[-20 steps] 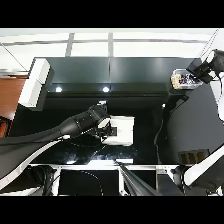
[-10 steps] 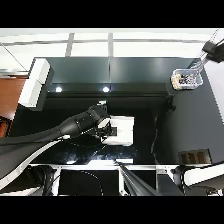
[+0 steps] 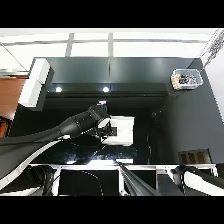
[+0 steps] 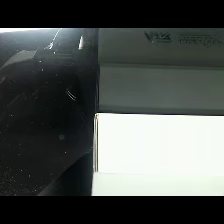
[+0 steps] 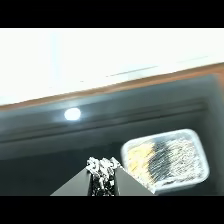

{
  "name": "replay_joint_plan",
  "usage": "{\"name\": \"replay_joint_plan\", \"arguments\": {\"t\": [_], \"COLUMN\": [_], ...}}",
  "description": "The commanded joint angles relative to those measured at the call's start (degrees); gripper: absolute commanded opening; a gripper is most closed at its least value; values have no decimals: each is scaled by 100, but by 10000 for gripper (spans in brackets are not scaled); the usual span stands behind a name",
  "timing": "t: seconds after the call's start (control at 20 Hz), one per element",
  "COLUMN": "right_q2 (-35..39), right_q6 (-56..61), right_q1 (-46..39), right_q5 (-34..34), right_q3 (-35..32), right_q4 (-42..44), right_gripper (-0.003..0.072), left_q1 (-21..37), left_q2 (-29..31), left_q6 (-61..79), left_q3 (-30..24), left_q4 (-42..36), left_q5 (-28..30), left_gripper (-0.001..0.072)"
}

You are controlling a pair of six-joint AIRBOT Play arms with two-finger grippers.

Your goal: Fold the box and place the chain.

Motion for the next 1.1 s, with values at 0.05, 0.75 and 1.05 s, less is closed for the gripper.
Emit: {"name": "replay_joint_plan", "arguments": {"t": [0.05, 0.75, 1.05], "right_q2": [1246, 2675, 2551], "right_q6": [-713, -1126, -1123], "right_q1": [87, 2258, 3646], "right_q5": [396, 1274, -903], "right_q3": [-1104, -4216, -6196], "right_q4": [723, 2363, 3244], "right_gripper": [7, 8, 8], "left_q1": [0, 0, 2], "left_q2": [2, 2, 2], "left_q6": [2, 2, 2], "left_q3": [-2, -2, -2], "left_q4": [-7, -7, -2], "left_q5": [2, 2, 2], "left_gripper": [32, 32, 32]}}
